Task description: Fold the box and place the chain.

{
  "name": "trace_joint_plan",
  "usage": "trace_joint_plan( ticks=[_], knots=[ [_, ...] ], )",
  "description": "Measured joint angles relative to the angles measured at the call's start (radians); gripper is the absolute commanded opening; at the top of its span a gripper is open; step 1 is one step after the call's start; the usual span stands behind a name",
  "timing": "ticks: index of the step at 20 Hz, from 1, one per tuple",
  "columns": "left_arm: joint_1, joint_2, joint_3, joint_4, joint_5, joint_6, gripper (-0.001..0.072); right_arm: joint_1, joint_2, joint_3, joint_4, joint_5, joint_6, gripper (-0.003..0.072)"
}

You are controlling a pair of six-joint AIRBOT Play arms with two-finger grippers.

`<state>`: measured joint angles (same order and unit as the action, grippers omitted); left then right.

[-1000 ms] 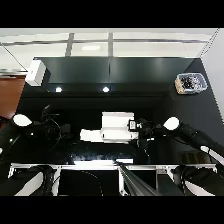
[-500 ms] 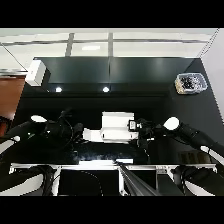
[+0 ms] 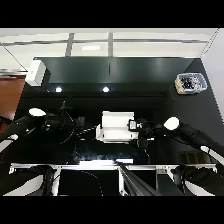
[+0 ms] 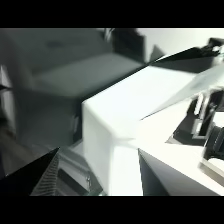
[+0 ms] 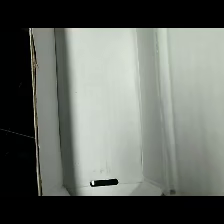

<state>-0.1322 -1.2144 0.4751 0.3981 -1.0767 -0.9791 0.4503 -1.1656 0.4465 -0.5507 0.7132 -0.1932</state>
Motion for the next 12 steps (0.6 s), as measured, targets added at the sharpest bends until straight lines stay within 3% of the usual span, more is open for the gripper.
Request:
trace_joint_plan(
  ticks=[5,12],
  knots=[
    [-0.051,0.015,0.037,0.027,-0.012,0.004,0.0564,0.0,0.0,0.0,0.0,0.0,0.0,0.0408],
    [-0.259,0.019,0.12,0.203,0.074,-0.199,0.0563,0.0,0.0,0.0,0.0,0.0,0.001,0.0408]
  ],
)
